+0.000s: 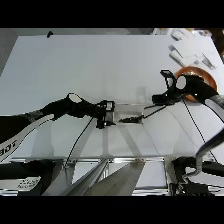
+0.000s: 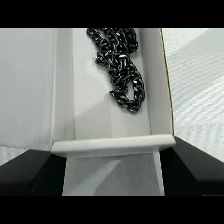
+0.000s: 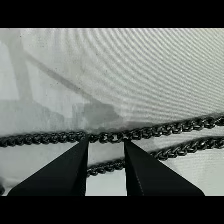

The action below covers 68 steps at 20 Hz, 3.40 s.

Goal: Fold the box and place the chain.

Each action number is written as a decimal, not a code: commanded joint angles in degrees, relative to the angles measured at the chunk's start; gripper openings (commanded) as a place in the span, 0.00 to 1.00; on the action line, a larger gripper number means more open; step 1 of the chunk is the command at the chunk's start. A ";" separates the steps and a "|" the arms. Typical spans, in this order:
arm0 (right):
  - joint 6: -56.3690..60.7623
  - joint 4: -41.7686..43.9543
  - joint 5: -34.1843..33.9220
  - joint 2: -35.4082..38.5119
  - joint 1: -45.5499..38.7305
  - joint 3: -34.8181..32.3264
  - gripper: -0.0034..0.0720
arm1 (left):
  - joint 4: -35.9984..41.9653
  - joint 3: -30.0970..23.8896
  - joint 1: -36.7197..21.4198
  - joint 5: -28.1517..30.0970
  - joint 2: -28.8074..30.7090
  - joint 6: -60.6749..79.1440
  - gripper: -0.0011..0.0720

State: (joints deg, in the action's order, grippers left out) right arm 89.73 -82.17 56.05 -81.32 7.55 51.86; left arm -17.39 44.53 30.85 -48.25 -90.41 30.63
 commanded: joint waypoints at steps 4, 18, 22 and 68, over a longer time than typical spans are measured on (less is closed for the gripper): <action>0.50 -0.13 0.07 -1.44 -0.04 -0.02 0.30 | -0.02 0.04 -0.04 0.00 0.02 0.00 0.29; -1.77 0.09 9.53 18.53 -0.04 -0.09 0.07 | -0.02 0.04 -0.04 0.00 0.02 0.00 0.29; -3.48 2.47 13.68 30.93 1.53 -0.11 0.07 | -0.02 0.04 -0.04 0.00 0.02 0.00 0.29; -23.82 28.04 5.42 32.74 11.58 -6.49 0.41 | -0.02 0.04 -0.04 0.00 0.02 0.00 0.29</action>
State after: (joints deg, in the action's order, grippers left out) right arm 60.49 -46.37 58.89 -48.45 19.03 40.40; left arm -17.41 44.53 30.87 -48.25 -90.41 30.61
